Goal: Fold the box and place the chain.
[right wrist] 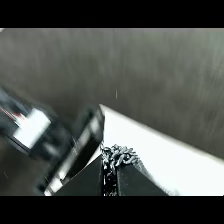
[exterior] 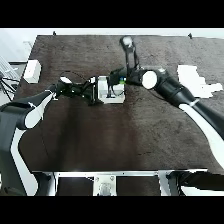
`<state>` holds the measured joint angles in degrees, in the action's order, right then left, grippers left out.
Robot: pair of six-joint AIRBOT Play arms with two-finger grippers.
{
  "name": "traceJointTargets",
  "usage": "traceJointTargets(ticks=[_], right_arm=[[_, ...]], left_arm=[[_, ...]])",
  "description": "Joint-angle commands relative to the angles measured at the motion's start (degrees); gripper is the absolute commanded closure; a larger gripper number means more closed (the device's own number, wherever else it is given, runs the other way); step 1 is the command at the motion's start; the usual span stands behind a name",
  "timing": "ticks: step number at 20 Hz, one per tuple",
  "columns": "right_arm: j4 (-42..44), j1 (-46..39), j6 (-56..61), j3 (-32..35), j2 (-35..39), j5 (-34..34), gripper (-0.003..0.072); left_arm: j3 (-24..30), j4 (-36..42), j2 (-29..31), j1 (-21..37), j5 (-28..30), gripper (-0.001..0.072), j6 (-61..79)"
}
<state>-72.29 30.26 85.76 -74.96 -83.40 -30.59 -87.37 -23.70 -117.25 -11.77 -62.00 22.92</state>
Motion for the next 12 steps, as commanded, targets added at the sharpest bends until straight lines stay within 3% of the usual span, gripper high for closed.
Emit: traceJointTargets(ticks=[1, 2, 3, 4, 7, 9, 12], right_arm=[[2.21, 0.02, 0.13, 3.54, -5.09, 0.11, 0.0665], [2.23, 0.02, 0.15, 3.91, -5.75, 0.09, 0.0514], [2.19, -0.04, 0.11, 4.00, -5.75, 0.07, 0.0312], [1.97, -0.13, -0.33, 3.96, -5.09, 0.07, 0.0229], [0.00, -1.46, -5.66, 3.91, -0.17, -1.18, 0.0233], [-5.99, -3.58, -7.93, 3.93, 3.21, -5.01, 0.0232], [-8.92, -9.42, -15.39, 5.03, 4.20, -8.48, 0.0231]], left_arm=[[0.02, -0.02, -0.02, 0.04, 0.02, 0.0359, 0.00], [0.02, -0.02, -0.02, 0.04, 0.00, 0.0359, 0.00], [0.02, -0.02, -0.02, 0.04, 0.02, 0.0359, 0.00], [0.02, -0.04, -0.02, 0.04, 0.00, 0.0359, 0.00], [0.02, -0.02, -0.02, 0.04, 0.00, 0.0359, 0.00], [0.02, -0.04, -0.02, 0.04, 0.02, 0.0360, 0.00], [0.02, -0.02, -0.02, 0.04, 0.02, 0.0359, 0.00]])
